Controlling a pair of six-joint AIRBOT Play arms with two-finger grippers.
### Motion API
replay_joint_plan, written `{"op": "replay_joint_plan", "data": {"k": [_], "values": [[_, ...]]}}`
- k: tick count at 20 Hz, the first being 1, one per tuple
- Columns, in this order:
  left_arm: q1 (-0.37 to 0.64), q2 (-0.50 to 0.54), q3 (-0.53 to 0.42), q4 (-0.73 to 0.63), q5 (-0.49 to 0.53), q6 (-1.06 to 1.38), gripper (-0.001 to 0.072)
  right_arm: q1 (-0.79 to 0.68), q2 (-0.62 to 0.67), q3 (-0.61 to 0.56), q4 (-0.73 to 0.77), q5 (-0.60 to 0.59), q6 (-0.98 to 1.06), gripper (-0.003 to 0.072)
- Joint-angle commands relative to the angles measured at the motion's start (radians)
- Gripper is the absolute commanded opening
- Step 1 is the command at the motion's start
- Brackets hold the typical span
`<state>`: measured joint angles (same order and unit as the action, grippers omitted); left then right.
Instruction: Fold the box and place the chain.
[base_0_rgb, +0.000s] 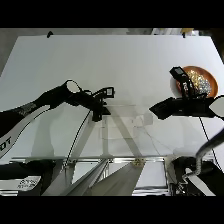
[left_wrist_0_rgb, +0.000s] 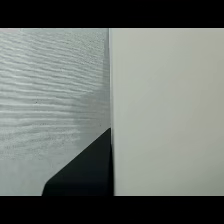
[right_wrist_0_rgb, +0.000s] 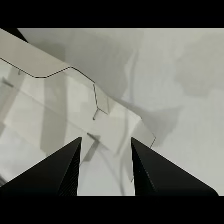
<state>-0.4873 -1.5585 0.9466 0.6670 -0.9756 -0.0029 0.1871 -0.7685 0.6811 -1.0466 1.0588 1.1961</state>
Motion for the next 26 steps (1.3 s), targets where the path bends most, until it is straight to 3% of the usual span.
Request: {"op": "replay_joint_plan", "data": {"k": [1, 14, 20, 26], "values": [[-0.001, -0.009, 0.001, 0.0, 0.026, 0.002, 0.0003, 0.001, 0.001, 0.001, -0.005, 0.0, -0.006, 0.034], [-0.003, -0.007, 0.001, 0.0, 0.015, -0.002, 0.0003, 0.001, 0.001, 0.001, -0.03, 0.028, -0.135, 0.0339], [-0.096, 0.046, 0.001, 0.068, 0.197, -0.047, 0.0002, 0.001, 0.0, -0.001, -0.03, 0.026, -0.181, 0.0339], [-0.097, 0.035, 0.001, 0.052, 0.205, -0.069, 0.0005, 0.001, 0.0, -0.001, -0.03, 0.027, -0.181, 0.0339]]}}
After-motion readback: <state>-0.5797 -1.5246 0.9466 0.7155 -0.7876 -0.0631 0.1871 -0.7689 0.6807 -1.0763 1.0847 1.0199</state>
